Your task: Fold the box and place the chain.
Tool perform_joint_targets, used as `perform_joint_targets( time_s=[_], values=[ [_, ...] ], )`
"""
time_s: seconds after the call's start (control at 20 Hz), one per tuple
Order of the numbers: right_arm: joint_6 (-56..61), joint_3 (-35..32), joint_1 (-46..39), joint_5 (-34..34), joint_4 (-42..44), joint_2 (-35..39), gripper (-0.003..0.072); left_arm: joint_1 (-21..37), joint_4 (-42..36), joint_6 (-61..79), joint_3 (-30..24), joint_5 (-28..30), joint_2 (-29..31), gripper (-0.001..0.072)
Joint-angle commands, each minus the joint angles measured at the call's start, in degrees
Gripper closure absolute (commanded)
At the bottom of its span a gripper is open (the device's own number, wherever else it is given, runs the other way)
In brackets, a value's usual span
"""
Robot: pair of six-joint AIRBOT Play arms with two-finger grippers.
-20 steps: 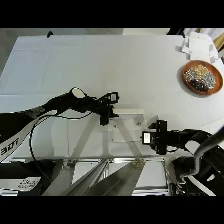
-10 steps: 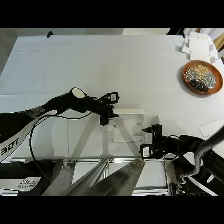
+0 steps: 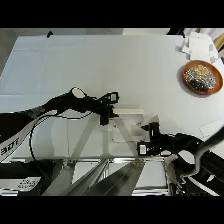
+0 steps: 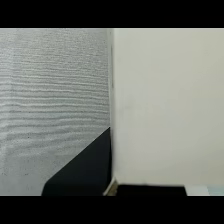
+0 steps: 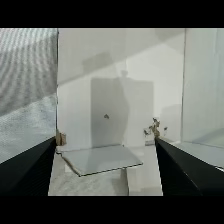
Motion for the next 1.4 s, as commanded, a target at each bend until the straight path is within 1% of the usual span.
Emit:
perform_joint_targets(
  time_s=[0.0,0.25,0.45,0.6,0.75,0.95,1.2,1.35],
  values=[
    [0.02,-0.04,0.04,-0.70,-0.09,-0.42,0.0000,-0.04,0.00,0.02,-0.04,0.00,-0.04,0.0702],
    [0.17,0.22,0.02,-1.03,0.07,0.26,0.0001,-0.04,0.00,0.02,-0.04,0.02,-0.04,0.0702],
    [-0.39,3.63,-2.71,5.42,0.04,0.74,0.0001,-0.04,0.02,0.00,-0.04,0.02,-0.04,0.0702],
    [-0.46,5.57,-7.08,6.73,1.14,0.72,0.0001,-0.04,0.00,0.02,-0.04,0.00,-0.04,0.0702],
    [-1.18,7.34,-10.21,6.64,6.58,0.42,0.0001,-0.04,0.00,0.00,-0.04,0.02,-0.04,0.0702],
    [-10.27,7.48,-12.74,6.69,17.40,-2.34,0.0001,-0.04,0.00,0.02,-0.04,0.00,-0.04,0.0702],
    [-16.81,8.02,-18.67,7.50,18.60,-3.87,0.0001,-0.04,0.00,0.02,-0.04,0.02,-0.04,0.0702],
    [-18.47,9.18,-19.54,8.00,20.63,-4.50,0.0001,-0.04,0.02,0.02,-0.04,0.00,-0.04,0.0702]
  ],
)
